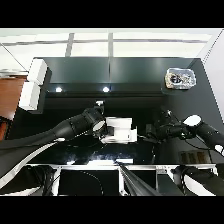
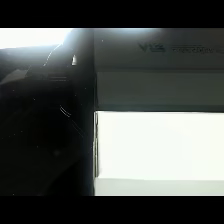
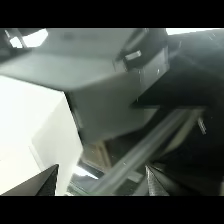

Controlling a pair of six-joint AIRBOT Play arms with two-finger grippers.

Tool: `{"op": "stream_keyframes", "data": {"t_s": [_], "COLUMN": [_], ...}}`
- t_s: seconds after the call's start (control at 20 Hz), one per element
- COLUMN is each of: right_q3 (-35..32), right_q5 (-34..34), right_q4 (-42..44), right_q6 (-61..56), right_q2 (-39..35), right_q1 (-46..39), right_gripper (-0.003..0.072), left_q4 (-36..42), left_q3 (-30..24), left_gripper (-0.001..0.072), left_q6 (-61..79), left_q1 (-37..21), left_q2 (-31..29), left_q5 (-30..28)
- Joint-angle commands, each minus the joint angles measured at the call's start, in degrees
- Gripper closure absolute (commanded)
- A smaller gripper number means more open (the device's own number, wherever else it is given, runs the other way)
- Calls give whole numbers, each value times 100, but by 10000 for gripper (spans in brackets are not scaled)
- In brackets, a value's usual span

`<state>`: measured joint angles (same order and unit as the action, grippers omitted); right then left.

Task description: Fold the box and place the chain.

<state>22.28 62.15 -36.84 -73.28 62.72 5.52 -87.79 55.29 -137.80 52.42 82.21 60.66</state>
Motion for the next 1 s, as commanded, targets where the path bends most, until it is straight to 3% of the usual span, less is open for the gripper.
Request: {"op": "stream_keyframes", "data": {"t_s": [0.0,0.15,0.35,0.45,0.5,0.7,0.8,0.95], "right_q3": [184,356,605,697,717,946,1119,1325], "right_q5": [459,461,-131,-566,-763,-1257,-1189,-1139], "right_q4": [334,498,503,306,192,-901,-1714,-2179], "right_q6": [374,367,46,-599,-990,-2098,-2889,-3392], "right_q2": [7,7,7,7,7,7,7,7], "right_q1": [44,184,984,1335,1506,2177,2380,2691], "right_gripper": [46,47,49,213,213,213,213,213], "left_q4": [-2,-2,-2,-2,-2,-4,-2,-2], "left_q3": [2,2,2,2,2,2,2,2], "left_gripper": [680,680,680,680,680,680,679,680], "left_q6": [-2,-2,-2,-2,-2,-2,-2,-2], "left_q1": [2,2,2,2,2,2,2,2], "left_q2": [2,2,2,2,2,2,2,2], "left_q5": [2,2,0,0,0,0,0,0]}}
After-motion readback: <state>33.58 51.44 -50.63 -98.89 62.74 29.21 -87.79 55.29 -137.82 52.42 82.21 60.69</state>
